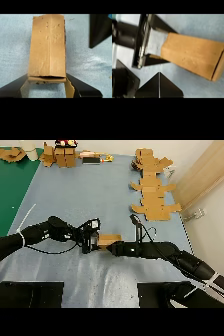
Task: Fold the box.
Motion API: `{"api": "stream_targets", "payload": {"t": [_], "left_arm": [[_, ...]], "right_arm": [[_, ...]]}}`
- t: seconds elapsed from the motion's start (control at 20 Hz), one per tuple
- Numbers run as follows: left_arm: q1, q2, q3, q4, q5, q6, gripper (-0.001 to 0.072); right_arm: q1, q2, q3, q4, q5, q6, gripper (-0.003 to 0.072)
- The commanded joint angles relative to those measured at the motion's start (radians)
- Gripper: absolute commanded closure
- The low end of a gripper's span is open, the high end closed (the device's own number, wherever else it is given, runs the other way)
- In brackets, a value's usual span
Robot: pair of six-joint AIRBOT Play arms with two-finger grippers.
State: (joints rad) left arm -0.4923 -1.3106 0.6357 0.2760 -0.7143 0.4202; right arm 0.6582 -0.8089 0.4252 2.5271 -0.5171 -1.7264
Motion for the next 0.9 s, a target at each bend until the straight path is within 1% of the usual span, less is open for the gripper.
{"api": "stream_targets", "payload": {"t": [0.0,0.1,0.35,0.85], "left_arm": [[0.0,-0.001,0.001,0.0,0.0,0.0,0.0168],[-0.001,-0.001,0.001,0.0,0.0,0.0,0.0168],[-0.001,-0.001,0.001,0.0,0.0,0.0,0.0168],[0.0,-0.001,0.001,0.0,0.0,0.0,0.0168]], "right_arm": [[-0.004,-0.033,-0.013,0.126,0.161,-0.002,0.0687],[-0.003,-0.056,-0.013,0.126,0.184,-0.002,0.0687],[0.02,-0.106,-0.017,0.125,0.169,-0.021,0.0687],[0.026,-0.108,-0.054,0.121,0.178,-0.021,0.0687]]}}
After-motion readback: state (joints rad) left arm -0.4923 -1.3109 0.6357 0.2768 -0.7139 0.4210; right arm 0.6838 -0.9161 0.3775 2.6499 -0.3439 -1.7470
